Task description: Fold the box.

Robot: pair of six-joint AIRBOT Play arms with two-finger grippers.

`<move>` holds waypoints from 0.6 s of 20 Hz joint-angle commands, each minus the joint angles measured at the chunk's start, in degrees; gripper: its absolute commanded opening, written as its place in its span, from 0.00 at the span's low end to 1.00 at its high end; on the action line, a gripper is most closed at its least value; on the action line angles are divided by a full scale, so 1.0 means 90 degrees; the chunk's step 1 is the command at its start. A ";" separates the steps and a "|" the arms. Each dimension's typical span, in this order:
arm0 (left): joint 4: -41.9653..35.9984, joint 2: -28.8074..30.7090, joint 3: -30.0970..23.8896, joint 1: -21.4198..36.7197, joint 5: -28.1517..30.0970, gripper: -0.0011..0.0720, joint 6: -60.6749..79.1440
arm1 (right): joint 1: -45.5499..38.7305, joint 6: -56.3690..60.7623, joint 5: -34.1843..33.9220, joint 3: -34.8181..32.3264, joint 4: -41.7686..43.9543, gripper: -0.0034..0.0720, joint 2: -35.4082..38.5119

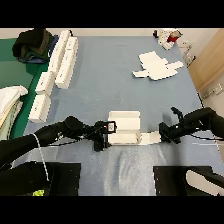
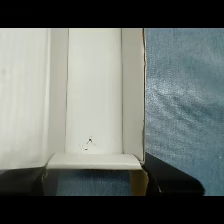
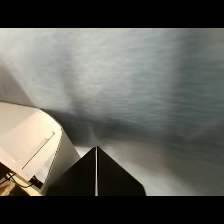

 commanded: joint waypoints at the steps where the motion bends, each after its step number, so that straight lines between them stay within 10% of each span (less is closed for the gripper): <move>1: 0.0002 0.0005 0.0007 -0.0002 0.0000 0.65 0.0002 | 0.0554 -0.0163 0.0250 -0.0124 0.0425 0.05 -0.0056; 12: 0.0002 0.0005 0.0007 -0.0002 0.0000 0.65 0.0002 | 0.1290 0.0044 0.0362 0.0321 0.0474 0.05 0.0920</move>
